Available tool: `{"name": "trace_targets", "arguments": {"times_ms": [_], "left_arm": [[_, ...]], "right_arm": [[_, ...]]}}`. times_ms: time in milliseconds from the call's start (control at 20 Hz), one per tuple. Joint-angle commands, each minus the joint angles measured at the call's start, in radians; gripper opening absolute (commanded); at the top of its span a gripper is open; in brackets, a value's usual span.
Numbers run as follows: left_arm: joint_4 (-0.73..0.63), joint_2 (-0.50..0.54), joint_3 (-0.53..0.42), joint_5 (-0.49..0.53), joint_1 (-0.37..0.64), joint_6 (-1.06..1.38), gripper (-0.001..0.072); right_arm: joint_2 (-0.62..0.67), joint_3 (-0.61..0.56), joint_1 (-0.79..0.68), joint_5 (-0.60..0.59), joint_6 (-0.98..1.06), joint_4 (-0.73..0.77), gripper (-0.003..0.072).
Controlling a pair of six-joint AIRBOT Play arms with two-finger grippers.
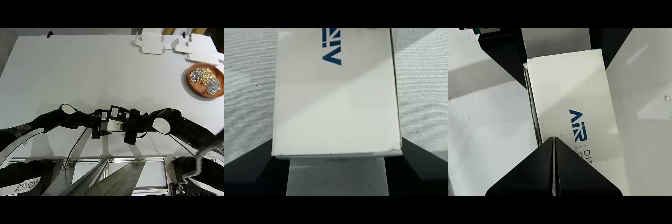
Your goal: Fold the box and place the chain.
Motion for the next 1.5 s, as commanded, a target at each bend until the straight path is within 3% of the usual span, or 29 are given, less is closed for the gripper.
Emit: {"name": "trace_targets", "arguments": {"times_ms": [0,600,950,1450], "left_arm": [[0.000,0.001,0.000,0.001,0.000,-0.001,0.0255],[0.000,0.001,0.000,0.001,0.000,-0.001,0.0255],[0.000,0.001,0.000,0.001,0.000,0.000,0.0255],[0.000,0.001,0.000,0.001,0.000,-0.001,0.0255]], "right_arm": [[-0.009,-0.019,0.000,0.014,0.003,-0.003,0.0020],[-0.035,-0.031,0.000,0.003,0.004,-0.003,0.0020],[0.053,-0.031,-0.002,-0.020,0.024,-0.029,0.0021],[0.054,-0.031,-0.089,0.117,0.022,-0.027,0.0020]]}}
